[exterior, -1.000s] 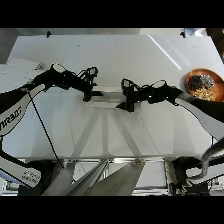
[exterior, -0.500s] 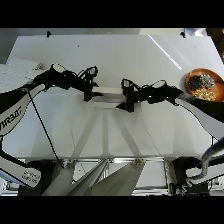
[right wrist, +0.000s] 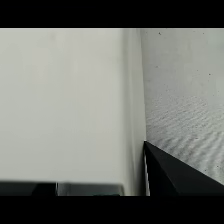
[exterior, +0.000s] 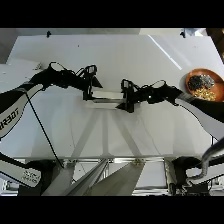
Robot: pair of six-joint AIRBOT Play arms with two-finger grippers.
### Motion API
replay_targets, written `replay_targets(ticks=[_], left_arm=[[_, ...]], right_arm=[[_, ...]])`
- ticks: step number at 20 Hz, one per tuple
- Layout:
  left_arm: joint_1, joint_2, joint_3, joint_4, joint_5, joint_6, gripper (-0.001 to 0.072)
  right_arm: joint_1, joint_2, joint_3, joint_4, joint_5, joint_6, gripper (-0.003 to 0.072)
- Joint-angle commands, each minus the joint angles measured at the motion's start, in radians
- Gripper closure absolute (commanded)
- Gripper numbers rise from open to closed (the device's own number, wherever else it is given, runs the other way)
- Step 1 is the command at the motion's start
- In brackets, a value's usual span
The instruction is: Fold the box and place the chain.
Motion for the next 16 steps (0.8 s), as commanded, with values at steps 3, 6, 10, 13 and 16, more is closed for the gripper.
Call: replay_targets(ticks=[3, 6, 10, 13, 16], left_arm=[[0.02, 0.08, 0.0, 0.069, -0.004, -0.049, 0.0071], [0.052, 0.13, 0.0, 0.137, -0.019, -0.075, 0.0071], [0.134, 0.167, 0.0, 0.135, -0.08, -0.087, 0.0073], [0.198, 0.197, -0.021, 0.138, -0.189, -0.086, 0.0292], [0.188, 0.243, -0.117, 0.162, -0.225, 0.028, 0.0699]], right_arm=[[0.0, 0.0, 0.001, 0.0, -0.002, 0.001, 0.0272], [0.0, 0.0, 0.001, 0.001, -0.002, 0.001, 0.0272], [0.0, 0.0, 0.001, 0.0, -0.002, 0.001, 0.0272], [0.0, 0.0, 0.001, 0.001, -0.002, 0.001, 0.0272], [0.0, 0.0, 0.001, 0.0, -0.002, 0.001, 0.0272]])
